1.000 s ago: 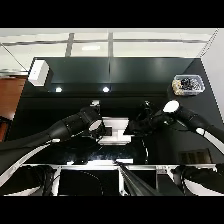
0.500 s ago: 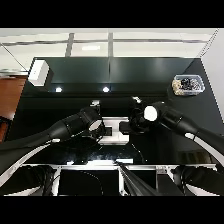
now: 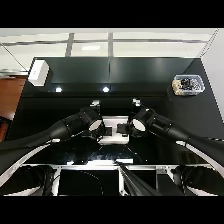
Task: Fold the box and place the chain.
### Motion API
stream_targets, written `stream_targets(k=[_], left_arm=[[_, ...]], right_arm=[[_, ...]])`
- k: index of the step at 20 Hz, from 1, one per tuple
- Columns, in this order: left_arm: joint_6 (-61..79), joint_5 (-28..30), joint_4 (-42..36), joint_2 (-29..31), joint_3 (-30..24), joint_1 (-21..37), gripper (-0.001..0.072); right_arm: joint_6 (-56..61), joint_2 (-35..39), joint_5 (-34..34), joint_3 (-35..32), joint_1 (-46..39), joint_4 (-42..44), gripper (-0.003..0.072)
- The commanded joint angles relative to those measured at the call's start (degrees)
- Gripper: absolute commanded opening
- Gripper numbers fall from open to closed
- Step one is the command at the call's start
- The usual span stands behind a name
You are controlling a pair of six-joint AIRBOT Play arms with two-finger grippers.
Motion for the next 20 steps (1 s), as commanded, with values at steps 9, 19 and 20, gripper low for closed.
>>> stream_targets(k=[9,19,20], left_arm=[[0.1,-0.2,-0.2,0.0,0.0,0.0,0.0029],[0.0,-0.1,-0.1,0.0,0.0,0.0,0.0029],[0.1,-0.1,-0.2,0.0,0.0,0.0,0.0029]], right_arm=[[2.0,-1.8,0.1,0.3,2.1,-2.8,0.0135],[0.8,-1.9,-2.1,1.1,2.1,-2.9,0.0056],[0.4,-1.8,-2.1,1.4,2.1,-2.9,0.0058]])
